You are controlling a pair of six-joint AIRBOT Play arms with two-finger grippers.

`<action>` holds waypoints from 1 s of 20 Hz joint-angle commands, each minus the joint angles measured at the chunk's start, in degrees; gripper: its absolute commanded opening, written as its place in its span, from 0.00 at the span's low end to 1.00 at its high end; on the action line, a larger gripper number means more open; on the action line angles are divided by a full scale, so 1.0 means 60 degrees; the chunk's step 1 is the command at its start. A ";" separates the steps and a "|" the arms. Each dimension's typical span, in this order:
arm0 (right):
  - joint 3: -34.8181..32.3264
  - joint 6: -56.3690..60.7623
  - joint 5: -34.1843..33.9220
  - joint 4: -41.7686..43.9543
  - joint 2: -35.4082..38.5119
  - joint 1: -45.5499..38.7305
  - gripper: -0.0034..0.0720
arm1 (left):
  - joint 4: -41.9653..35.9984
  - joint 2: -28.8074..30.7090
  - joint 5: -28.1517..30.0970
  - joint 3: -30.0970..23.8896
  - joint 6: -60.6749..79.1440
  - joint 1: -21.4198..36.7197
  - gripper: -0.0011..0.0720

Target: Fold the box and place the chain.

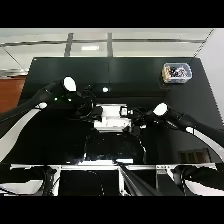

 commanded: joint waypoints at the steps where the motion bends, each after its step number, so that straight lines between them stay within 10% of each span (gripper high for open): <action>1: -0.0004 0.0004 0.0000 0.0004 0.0000 0.0004 0.37 | 0.0674 0.0007 0.0004 0.0149 -0.1067 -0.0517 0.51; 20: -0.0004 0.0004 0.0000 0.0004 0.0000 0.0004 0.37 | 0.4470 -0.0076 0.1129 0.0149 -0.5129 -0.2557 0.39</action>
